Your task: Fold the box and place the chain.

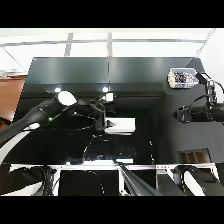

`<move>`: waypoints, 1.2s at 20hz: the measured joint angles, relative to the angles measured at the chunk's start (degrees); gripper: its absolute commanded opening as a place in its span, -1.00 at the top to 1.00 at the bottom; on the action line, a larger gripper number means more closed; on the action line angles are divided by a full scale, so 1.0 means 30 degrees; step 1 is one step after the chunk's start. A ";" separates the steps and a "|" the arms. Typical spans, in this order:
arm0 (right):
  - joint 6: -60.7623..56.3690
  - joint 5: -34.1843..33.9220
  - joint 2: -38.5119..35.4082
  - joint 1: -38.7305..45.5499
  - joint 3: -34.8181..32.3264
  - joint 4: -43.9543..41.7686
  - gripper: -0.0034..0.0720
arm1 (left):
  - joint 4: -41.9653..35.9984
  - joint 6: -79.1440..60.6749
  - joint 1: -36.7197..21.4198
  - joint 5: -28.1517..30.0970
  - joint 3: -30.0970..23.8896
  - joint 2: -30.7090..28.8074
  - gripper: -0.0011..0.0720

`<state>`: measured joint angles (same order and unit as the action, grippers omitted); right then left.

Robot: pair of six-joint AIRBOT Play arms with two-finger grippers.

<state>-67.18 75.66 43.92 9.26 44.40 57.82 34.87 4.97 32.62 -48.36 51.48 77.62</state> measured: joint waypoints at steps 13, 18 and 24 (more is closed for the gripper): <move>0.0226 -0.0648 -0.0080 0.0109 -0.0503 0.0211 0.87 | -0.0015 0.2783 0.1545 -0.1406 0.2688 0.3075 -0.99; 0.0240 -0.0801 -0.0080 0.0109 -0.0656 0.0306 0.87 | 0.0342 0.2943 0.1770 -0.1450 0.2776 0.3155 -0.99; 0.0262 -0.0860 -0.0080 0.0109 -0.0685 0.0321 0.87 | 0.0663 0.2973 0.2018 -0.1530 0.2776 0.3162 -0.99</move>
